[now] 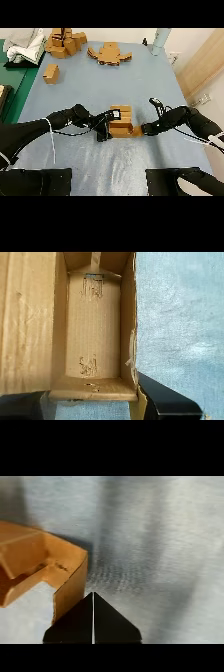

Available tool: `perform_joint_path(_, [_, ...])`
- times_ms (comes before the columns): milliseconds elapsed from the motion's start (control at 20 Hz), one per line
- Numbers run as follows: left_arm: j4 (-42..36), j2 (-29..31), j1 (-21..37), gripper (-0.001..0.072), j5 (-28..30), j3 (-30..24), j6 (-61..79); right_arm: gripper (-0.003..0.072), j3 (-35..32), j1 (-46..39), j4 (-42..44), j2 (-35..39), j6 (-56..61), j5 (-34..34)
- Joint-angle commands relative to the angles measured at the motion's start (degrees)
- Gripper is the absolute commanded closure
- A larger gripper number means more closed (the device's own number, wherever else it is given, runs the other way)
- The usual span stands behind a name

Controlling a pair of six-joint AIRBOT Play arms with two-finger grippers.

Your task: Fold the box.

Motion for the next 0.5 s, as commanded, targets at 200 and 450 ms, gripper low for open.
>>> perform_joint_path(200, [0.00,0.04,0.00,0.0202,0.04,0.00,-0.02,0.0658,0.44,0.48,6.80,0.83,-0.76,0.52])
perform_joint_path(450, [0.00,0.04,0.00,0.0202,0.04,0.00,0.00,0.0437,3.80,0.48,8.92,1.03,-0.61,-1.38])
